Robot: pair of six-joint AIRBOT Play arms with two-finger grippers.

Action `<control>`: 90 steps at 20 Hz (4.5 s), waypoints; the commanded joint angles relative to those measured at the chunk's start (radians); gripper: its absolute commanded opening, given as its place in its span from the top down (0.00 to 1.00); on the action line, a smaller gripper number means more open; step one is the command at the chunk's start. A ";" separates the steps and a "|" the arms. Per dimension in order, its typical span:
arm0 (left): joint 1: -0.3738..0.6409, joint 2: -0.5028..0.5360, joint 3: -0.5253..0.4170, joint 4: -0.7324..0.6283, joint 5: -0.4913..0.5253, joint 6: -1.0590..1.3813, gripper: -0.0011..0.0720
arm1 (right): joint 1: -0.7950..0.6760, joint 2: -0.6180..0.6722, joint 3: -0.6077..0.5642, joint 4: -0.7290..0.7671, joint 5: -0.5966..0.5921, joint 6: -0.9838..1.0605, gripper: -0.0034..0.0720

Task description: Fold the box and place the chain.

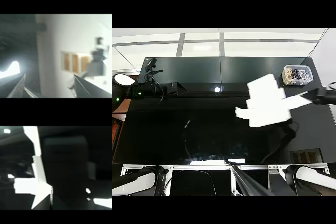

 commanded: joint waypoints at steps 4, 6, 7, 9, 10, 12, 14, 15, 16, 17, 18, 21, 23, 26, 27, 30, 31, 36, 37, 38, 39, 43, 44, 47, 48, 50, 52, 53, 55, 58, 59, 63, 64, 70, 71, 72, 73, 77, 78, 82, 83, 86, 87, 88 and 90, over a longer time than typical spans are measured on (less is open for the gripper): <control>-0.108 -0.076 0.000 -0.107 -0.128 0.031 0.02 | 0.340 0.223 -0.489 0.454 -0.378 -0.255 0.94; -0.163 -0.124 0.001 -0.181 -0.118 0.074 0.02 | 0.447 0.223 -0.542 0.502 -0.469 -0.270 0.94; -0.190 -0.151 0.006 -0.203 -0.099 0.082 0.02 | 0.497 0.223 -0.548 0.499 -0.499 -0.270 0.94; -0.243 -0.196 0.034 -0.135 -0.060 0.073 0.02 | 0.569 0.223 -0.548 0.488 -0.521 -0.268 0.94; -0.269 -0.213 0.053 -0.090 -0.044 0.040 0.02 | 0.589 0.223 -0.548 0.488 -0.521 -0.268 0.94; -0.294 -0.250 0.091 -0.085 -0.040 0.009 0.02 | 0.612 0.223 -0.548 0.488 -0.522 -0.268 0.94; -0.286 -0.301 0.130 -0.138 -0.092 0.011 0.02 | 0.614 0.223 -0.548 0.488 -0.522 -0.268 0.94; -0.276 -0.332 0.151 -0.160 -0.142 0.011 0.02 | 0.614 0.223 -0.548 0.488 -0.522 -0.268 0.94; -0.267 -0.362 0.169 -0.172 -0.191 0.011 0.02 | 0.614 0.223 -0.548 0.488 -0.520 -0.268 0.94; -0.261 -0.382 0.184 -0.171 -0.239 0.012 0.02 | 0.614 0.223 -0.548 0.488 -0.515 -0.268 0.94; -0.261 -0.396 0.196 -0.177 -0.292 0.033 0.02 | 0.614 0.223 -0.548 0.488 -0.513 -0.268 0.94; -0.261 -0.420 0.201 -0.314 -0.433 0.237 0.03 | 0.614 0.223 -0.548 0.488 -0.512 -0.268 0.94; -0.261 -0.432 0.202 -0.372 -0.526 0.364 0.06 | 0.614 0.223 -0.548 0.488 -0.511 -0.268 0.94; -0.274 -0.434 0.218 -0.211 -0.555 0.406 0.30 | 0.614 0.223 -0.548 0.481 -0.510 -0.268 0.94; -0.284 -0.437 0.233 -0.164 -0.557 0.418 0.37 | 0.614 0.223 -0.548 0.476 -0.510 -0.268 0.94; -0.298 -0.454 0.287 -0.138 -0.576 0.440 0.49 | 0.614 0.223 -0.548 0.469 -0.510 -0.268 0.94; -0.298 -0.463 0.302 -0.138 -0.576 0.439 0.51 | 0.614 0.223 -0.548 0.469 -0.509 -0.268 0.94; -0.299 -0.533 0.362 -0.137 -0.653 0.438 0.95 | 0.614 0.223 -0.547 0.454 -0.505 -0.267 0.44; -0.296 -0.533 0.364 -0.137 -0.654 0.438 0.95 | 0.608 0.223 -0.546 0.453 -0.502 -0.268 0.15; -0.292 -0.530 0.370 -0.136 -0.658 0.427 0.95 | 0.591 0.223 -0.532 0.434 -0.481 -0.267 0.13; -0.290 -0.520 0.374 -0.129 -0.658 0.412 0.95 | 0.562 0.223 -0.500 0.391 -0.442 -0.263 0.13; -0.301 -0.359 0.317 -0.094 -0.627 0.418 0.96 | 0.443 0.223 -0.249 -0.051 -0.194 -0.113 0.13; -0.307 -0.285 0.248 -0.139 -0.573 0.469 0.96 | 0.441 0.223 -0.190 -0.197 -0.161 -0.045 0.13; -0.336 -0.055 -0.015 -0.291 -0.245 0.785 0.95 | 0.444 0.222 -0.145 -0.389 -0.192 0.047 0.13; -0.354 -0.013 -0.065 -0.294 -0.152 0.887 0.95 | 0.444 0.222 -0.145 -0.394 -0.210 0.046 0.13; -0.397 0.016 -0.097 -0.239 -0.088 1.106 0.95 | 0.443 0.222 -0.145 -0.402 -0.211 0.047 0.13; -0.453 0.007 -0.097 -0.175 -0.011 1.189 0.95 | 0.444 0.222 -0.145 -0.397 -0.209 0.047 0.13; -0.485 0.000 -0.097 -0.150 0.060 1.190 0.95 | 0.444 0.222 -0.145 -0.381 -0.232 0.047 0.13; -0.540 -0.023 -0.093 -0.101 0.186 1.190 0.95 | 0.447 0.222 -0.146 -0.343 -0.249 0.045 0.13; -0.570 -0.071 -0.078 -0.081 0.227 1.190 0.95 | 0.502 0.222 -0.164 -0.343 -0.246 -0.139 0.13; -0.568 -0.089 -0.077 -0.079 0.227 1.190 0.95 | 0.532 0.222 -0.182 -0.342 -0.261 -0.211 0.13; -0.565 -0.125 -0.077 -0.069 0.236 1.190 0.95 | 0.662 0.221 -0.266 -0.333 -0.375 -0.324 0.13; -0.565 -0.129 -0.077 -0.039 0.267 1.183 0.95 | 0.690 0.221 -0.282 -0.336 -0.412 -0.329 0.13; -0.566 -0.142 -0.077 0.023 0.238 1.159 0.95 | 0.811 0.221 -0.344 -0.355 -0.495 -0.442 0.13; -0.566 -0.142 -0.077 0.023 0.238 1.159 0.95 | 0.827 0.220 -0.348 -0.354 -0.496 -0.484 0.13; -0.566 -0.142 -0.077 0.023 0.238 1.159 0.95 | 0.842 0.220 -0.353 -0.354 -0.496 -0.525 0.13; -0.566 -0.142 -0.077 0.023 0.238 1.159 0.95 | 0.856 0.219 -0.359 -0.355 -0.495 -0.566 0.13; -0.566 -0.142 -0.077 0.023 0.238 1.159 0.95 | 0.922 0.198 -0.369 -0.350 -0.510 -0.668 0.13; -0.566 -0.142 -0.077 0.023 0.238 1.159 0.95 | 0.941 0.188 -0.369 -0.342 -0.530 -0.685 0.13; -0.566 -0.142 -0.077 0.023 0.238 1.159 0.95 | 1.014 0.134 -0.369 -0.245 -0.565 -0.771 0.13; -0.566 -0.142 -0.077 0.023 0.238 1.159 0.95 | 1.034 0.123 -0.369 -0.202 -0.614 -0.771 0.13; -0.566 -0.142 -0.077 0.023 0.238 1.159 0.95 | 1.080 0.119 -0.367 -0.169 -0.792 -0.771 0.13; -0.566 -0.142 -0.077 0.023 0.238 1.159 0.95 | 1.083 0.122 -0.360 -0.176 -0.797 -0.771 0.13; -0.566 -0.142 -0.077 0.023 0.238 1.159 0.95 | 1.083 0.133 -0.348 -0.199 -0.785 -0.771 0.13; -0.566 -0.142 -0.077 0.023 0.238 1.159 0.95 | 1.066 0.169 -0.315 -0.281 -0.743 -0.769 0.13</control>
